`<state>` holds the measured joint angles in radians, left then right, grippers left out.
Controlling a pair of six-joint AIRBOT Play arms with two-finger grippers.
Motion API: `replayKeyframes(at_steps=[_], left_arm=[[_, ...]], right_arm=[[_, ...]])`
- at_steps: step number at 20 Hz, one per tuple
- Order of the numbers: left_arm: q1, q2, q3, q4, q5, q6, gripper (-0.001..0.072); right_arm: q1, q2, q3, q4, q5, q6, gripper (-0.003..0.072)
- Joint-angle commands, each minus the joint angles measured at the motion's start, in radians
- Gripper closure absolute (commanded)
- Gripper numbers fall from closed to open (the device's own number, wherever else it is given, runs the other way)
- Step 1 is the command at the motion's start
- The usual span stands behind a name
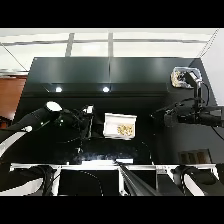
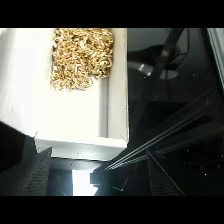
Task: Fold the box and place the chain.
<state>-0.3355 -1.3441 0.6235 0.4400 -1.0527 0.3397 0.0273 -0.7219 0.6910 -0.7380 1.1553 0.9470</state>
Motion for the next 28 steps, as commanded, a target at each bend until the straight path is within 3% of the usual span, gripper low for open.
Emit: replayKeyframes(at_steps=[1,28], left_arm=[[-0.014,-0.003,0.005,0.005,0.036,-0.033,0.0001],[-0.096,-0.042,0.063,0.051,0.121,-0.086,0.0004]], right_arm=[[0.000,0.000,0.000,0.000,0.000,0.000,0.0180],[0.000,0.000,0.000,0.000,0.001,0.000,0.0180]])
